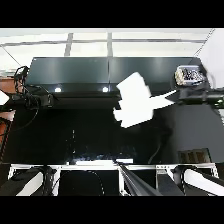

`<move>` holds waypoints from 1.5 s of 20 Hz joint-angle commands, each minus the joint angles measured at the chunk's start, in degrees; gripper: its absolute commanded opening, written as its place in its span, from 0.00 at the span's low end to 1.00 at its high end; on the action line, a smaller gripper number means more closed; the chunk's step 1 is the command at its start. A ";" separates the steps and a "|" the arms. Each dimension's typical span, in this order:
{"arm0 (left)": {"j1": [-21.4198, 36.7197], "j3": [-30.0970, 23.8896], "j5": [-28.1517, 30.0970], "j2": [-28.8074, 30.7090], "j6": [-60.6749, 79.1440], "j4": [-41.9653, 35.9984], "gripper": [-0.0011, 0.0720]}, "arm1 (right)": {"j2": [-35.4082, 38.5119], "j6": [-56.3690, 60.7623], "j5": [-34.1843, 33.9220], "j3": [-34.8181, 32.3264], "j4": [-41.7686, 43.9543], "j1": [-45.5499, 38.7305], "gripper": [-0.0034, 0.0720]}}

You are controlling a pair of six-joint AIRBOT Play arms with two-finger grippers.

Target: Fold the box and place the chain.

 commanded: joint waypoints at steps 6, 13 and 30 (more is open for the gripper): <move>-1.20 0.04 2.54 -0.33 4.72 -11.63 0.97 | 13.49 -9.35 -27.89 -21.66 12.50 19.19 0.06; -8.37 0.04 -0.20 -5.84 4.87 -15.37 0.97 | 13.46 -12.63 -33.48 -23.26 10.64 23.93 0.06; -15.50 0.46 -15.41 -29.59 31.39 -43.95 0.97 | 13.46 -13.05 -32.72 -23.26 11.04 29.97 0.06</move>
